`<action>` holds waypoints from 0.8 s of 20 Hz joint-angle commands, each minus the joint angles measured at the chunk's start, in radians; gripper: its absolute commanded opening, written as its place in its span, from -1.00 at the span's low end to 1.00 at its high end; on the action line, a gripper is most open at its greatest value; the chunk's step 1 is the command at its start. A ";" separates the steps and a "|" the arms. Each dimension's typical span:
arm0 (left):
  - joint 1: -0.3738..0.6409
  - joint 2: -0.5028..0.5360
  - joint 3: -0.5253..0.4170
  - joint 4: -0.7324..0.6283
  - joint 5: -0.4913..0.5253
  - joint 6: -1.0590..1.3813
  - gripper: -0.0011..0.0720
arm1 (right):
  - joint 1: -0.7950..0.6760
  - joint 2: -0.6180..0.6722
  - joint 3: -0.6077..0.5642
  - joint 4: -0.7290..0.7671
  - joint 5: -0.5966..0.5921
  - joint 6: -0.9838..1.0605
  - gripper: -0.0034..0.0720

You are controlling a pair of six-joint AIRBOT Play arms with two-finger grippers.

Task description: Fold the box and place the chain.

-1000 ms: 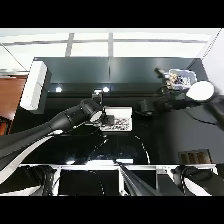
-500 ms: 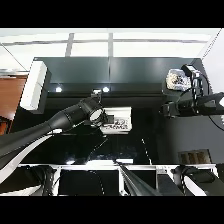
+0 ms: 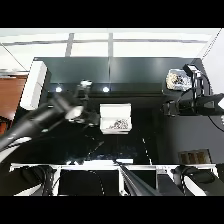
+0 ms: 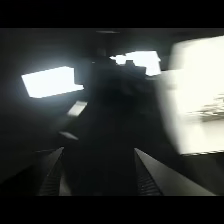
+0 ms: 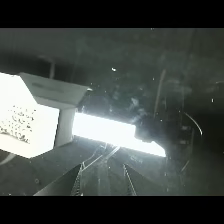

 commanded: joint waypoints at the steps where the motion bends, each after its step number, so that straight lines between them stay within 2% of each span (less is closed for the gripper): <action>1: 0.227 0.178 -0.126 0.030 -0.068 0.192 0.40 | 0.000 0.000 -0.001 0.000 -0.034 -0.018 -0.10; 2: 0.339 0.209 -0.178 -0.083 -0.014 0.267 0.40 | 0.000 0.000 -0.001 0.000 -0.042 -0.018 -0.10; 4: 0.567 0.217 -0.293 -0.535 0.092 0.676 0.42 | 0.000 0.000 -0.001 0.007 -0.052 -0.016 -0.10; 5: 0.637 0.206 -0.350 -0.734 0.109 0.983 0.50 | 0.000 0.000 -0.001 0.008 -0.057 -0.016 -0.10; 6: 0.663 0.192 -0.390 -0.828 0.126 1.260 0.78 | 0.000 0.000 -0.001 0.008 -0.061 -0.016 -0.10; 7: 0.665 0.176 -0.420 -0.869 0.144 1.481 0.99 | 0.000 0.000 -0.001 0.010 -0.065 -0.016 -0.09; 11: 0.572 0.132 -0.436 -0.908 0.226 2.059 1.00 | 0.000 -0.001 -0.001 0.010 -0.075 -0.016 -0.10; 13: 0.518 0.076 -0.434 -0.983 0.327 2.179 1.00 | 0.000 -0.001 -0.001 0.010 -0.076 -0.016 -0.10; 16: 0.464 -0.060 -0.400 -1.064 0.339 2.295 1.00 | 0.000 -0.001 -0.001 0.009 -0.085 -0.016 -0.10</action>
